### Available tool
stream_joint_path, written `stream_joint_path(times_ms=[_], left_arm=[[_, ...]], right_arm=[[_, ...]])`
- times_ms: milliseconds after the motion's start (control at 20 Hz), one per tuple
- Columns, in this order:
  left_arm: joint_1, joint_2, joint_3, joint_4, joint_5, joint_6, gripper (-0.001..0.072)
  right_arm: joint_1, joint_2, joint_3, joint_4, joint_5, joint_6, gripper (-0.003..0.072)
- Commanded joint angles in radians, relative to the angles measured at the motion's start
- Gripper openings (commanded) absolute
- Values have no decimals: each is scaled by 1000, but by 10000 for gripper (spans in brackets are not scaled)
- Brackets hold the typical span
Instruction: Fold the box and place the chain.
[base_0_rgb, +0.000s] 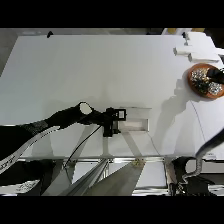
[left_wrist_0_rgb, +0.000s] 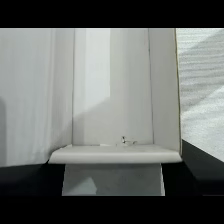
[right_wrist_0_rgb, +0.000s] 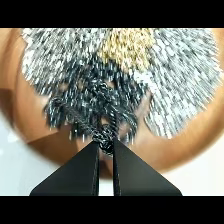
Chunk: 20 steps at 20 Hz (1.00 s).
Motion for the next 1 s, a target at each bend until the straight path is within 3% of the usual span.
stream_joint_path(times_ms=[0,150,450,750,950], left_arm=[[0,1,0,1,0,0,210],[0,1,0,0,0,0,210],[0,1,0,0,0,0,210],[0,1,0,0,0,0,210],[0,1,0,0,0,0,210]], right_arm=[[4,137,1,9,166,-69,15],[3,248,1,90,275,-75,15],[8,404,0,402,520,-130,15],[208,542,-17,415,607,-130,16],[364,691,-127,413,621,-129,16]])
